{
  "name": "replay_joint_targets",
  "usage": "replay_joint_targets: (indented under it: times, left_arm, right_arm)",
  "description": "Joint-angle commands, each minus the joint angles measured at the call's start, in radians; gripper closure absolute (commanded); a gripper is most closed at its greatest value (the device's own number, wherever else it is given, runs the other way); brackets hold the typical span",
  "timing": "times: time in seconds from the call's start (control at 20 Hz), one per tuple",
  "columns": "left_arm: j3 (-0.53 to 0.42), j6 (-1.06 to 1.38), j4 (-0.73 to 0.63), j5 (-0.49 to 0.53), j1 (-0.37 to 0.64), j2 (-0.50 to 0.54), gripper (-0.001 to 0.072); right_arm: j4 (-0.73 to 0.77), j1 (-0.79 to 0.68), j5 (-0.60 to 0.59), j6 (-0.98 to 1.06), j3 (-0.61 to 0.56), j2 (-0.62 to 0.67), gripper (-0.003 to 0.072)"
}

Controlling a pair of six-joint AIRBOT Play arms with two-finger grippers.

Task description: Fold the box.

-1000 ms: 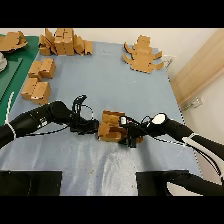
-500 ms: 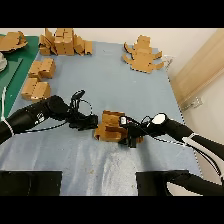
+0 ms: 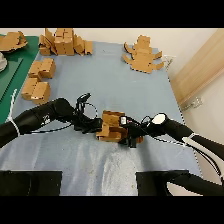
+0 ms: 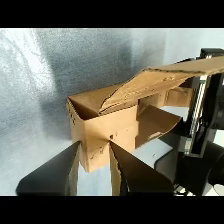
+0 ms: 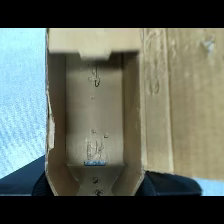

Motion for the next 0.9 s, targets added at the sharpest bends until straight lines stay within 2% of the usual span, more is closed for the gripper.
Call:
replay_joint_targets:
  times: [0.0,0.15,0.35,0.7,0.75,0.85]
  left_arm:
    - [0.001,0.002,-0.018,0.034,-0.005,-0.014,0.04]
    - [0.001,0.002,-0.019,0.074,-0.005,-0.014,0.04]
    - [0.002,0.001,-0.029,0.031,-0.005,-0.014,0.04]
    - [0.002,-0.002,-0.005,0.021,-0.019,-0.014,0.0396]
    - [0.002,-0.003,-0.003,0.023,-0.032,-0.014,0.0346]
    - [0.005,-0.043,0.014,0.038,-0.056,-0.014,0.0346]
  right_arm:
    - [0.001,0.001,0.0,0.0,0.0,0.0,0.012]
    - [0.001,0.001,0.0,0.0,0.0,0.0,0.012]
    - [0.001,0.001,0.0,0.0,0.0,0.0,0.012]
    - [0.001,0.001,0.0,0.0,0.0,0.0,0.012]
    - [0.001,0.001,0.0,0.0,0.0,0.0,0.012]
    - [0.001,0.001,0.0,0.0,0.0,0.0,0.012]
